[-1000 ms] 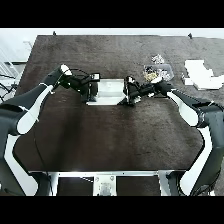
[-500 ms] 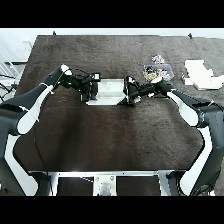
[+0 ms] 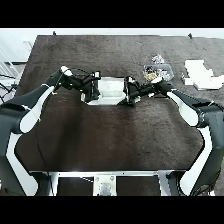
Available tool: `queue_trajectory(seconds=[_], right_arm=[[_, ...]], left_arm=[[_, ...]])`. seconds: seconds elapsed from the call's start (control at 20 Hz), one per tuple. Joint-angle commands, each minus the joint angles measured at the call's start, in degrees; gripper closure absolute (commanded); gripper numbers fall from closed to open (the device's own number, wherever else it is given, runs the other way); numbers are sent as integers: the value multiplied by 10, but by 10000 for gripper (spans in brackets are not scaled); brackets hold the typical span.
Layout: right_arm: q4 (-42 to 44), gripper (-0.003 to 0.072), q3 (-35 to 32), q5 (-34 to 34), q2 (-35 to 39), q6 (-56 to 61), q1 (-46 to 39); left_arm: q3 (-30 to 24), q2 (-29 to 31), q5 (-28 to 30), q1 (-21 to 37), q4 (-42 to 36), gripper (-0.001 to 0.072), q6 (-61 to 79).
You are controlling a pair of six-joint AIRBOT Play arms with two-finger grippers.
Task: Fold the box and place the chain.
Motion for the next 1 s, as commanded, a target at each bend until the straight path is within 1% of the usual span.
queue_trajectory(seconds=[0.0,0.1,0.15,0.2,0.25,0.4,0.5,0.55,0.6,0.65,0.85,0.9,0.95], right_arm=[[0,185,0,0,0,0,1],[0,185,0,0,0,0,1],[0,185,0,0,0,0,1],[0,185,0,0,0,0,1],[0,185,0,0,0,0,1],[0,185,0,0,0,0,1],[0,185,0,0,0,0,1],[0,185,0,0,0,0,1],[0,185,0,0,0,0,1],[0,185,0,0,0,0,1],[0,185,0,0,0,0,1],[0,185,0,0,0,0,1],[0,185,0,0,0,0,1]], left_arm=[[0,-6,4,0,-33,257,5],[0,-6,3,0,-33,256,4],[0,-6,3,0,-32,188,4],[0,-6,4,0,-33,17,3],[0,-6,4,0,-32,-7,-1],[0,-6,3,0,-25,-6,-1],[0,-6,-9,1,-24,-5,-1],[0,-5,-15,3,-24,91,-1],[0,-5,-30,8,-25,263,0],[0,-3,-40,16,-25,289,-1],[0,-3,-78,44,-29,290,-1],[0,-3,-84,46,-28,301,-1],[0,-3,-88,47,-28,488,-1]])
